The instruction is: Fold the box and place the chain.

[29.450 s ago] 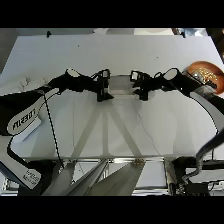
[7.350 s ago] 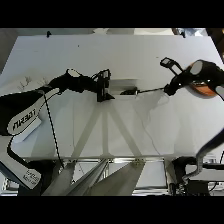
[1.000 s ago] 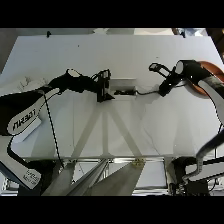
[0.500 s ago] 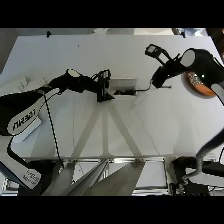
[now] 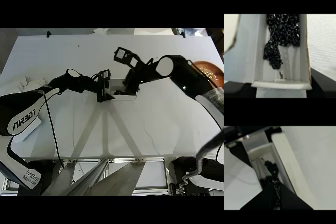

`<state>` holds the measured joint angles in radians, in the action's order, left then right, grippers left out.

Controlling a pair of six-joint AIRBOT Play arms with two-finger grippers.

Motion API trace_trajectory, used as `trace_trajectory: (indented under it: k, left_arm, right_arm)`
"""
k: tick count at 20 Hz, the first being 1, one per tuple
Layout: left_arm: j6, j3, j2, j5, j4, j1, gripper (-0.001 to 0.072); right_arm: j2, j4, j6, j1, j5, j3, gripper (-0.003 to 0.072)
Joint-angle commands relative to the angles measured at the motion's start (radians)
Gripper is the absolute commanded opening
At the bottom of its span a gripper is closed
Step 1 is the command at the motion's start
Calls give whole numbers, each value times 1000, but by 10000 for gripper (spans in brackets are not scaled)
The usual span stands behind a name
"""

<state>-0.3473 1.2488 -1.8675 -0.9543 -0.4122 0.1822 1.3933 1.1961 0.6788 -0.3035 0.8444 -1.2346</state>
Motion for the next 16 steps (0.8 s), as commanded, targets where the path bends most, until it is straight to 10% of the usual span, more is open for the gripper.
trace_trajectory:
  k: [1, 7, 10, 16]
  left_arm:
    - [0, 0, 1, 0, 0, 0, 280]
    - [0, 0, 1, 0, 0, 0, 280]
    - [0, 0, 1, 0, 0, 0, 280]
    - [0, 0, 1, 0, 0, 0, 280]
  right_arm:
    - [49, -6, -6, -61, -52, 0, 16]
    - [169, 85, 140, -2, -60, 0, 19]
    - [156, 84, 150, 13, -43, 0, 276]
    - [39, 90, 82, 64, 71, 0, 299]
